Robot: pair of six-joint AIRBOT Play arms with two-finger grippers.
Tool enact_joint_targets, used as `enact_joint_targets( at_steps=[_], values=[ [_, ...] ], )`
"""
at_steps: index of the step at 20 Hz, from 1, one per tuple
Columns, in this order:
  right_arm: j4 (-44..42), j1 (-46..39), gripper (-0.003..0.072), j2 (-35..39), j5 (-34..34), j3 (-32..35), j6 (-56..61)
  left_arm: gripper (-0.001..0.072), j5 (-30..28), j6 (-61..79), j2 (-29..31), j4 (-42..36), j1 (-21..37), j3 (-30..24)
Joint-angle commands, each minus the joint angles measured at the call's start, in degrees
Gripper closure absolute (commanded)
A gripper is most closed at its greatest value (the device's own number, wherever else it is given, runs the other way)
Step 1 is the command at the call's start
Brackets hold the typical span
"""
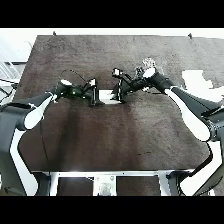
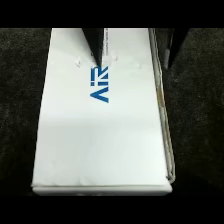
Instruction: Fold the box and place the chain.
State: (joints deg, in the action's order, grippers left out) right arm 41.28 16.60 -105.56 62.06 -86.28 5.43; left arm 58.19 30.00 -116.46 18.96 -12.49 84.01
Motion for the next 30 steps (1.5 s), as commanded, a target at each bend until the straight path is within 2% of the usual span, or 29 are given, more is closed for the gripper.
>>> enact_joint_targets(
  at_steps=[1, 5, 8, 9, 11, 13, 16, 17, 22, 25, 30],
  values=[
    [-2.8, -0.4, 0.0305, 0.0, 0.5, 0.7, -1.7, 0.0086, -0.2, -0.1, 0.0, -0.1, 0.0, 0.0],
    [-12.4, -1.6, 0.031, 0.0, 0.5, 0.6, -6.9, 0.0085, -0.2, -0.1, 0.0, -0.1, 0.0, 0.0],
    [-16.1, -2.6, 0.0313, 0.0, 0.6, 0.6, -7.6, 0.0086, -0.2, -0.1, 0.0, -0.1, 0.0, 0.0],
    [-16.2, -2.8, 0.0362, 0.0, 0.6, 0.7, -7.6, 0.0086, -0.2, -0.1, 0.0, -0.1, 0.0, 0.0],
    [-16.2, -2.7, 0.0549, 0.0, 0.6, 1.4, -7.4, 0.0086, -0.2, -0.1, 0.0, -0.1, 0.0, 0.0],
    [-15.6, -2.7, 0.0639, -0.2, 0.5, 3.4, -7.1, 0.0086, -0.2, -0.1, 0.0, -0.1, 0.0, 0.0],
    [-11.6, -2.7, 0.064, -2.1, 0.5, 4.4, -0.6, 0.0085, -0.2, -0.1, 0.0, -0.1, 0.0, 0.0],
    [-10.6, -2.6, 0.0676, -2.5, 0.5, 4.4, 1.2, 0.0086, -0.2, -0.1, 0.0, -0.1, 0.0, 0.0],
    [-9.4, -2.5, 0.0675, -1.4, 0.6, 3.7, 3.2, 0.0085, -0.1, -0.1, 0.0, -0.1, 0.0, 0.0],
    [-12.3, -2.7, 0.0676, 4.7, 0.6, 3.6, 3.1, 0.0085, -0.1, -0.1, 0.0, -0.1, 0.0, 0.0],
    [-12.7, -5.2, 0.0678, 20.7, 0.5, 5.2, 8.9, 0.0086, -0.1, 0.0, 0.0, -0.1, 0.0, 0.0]
  ],
)
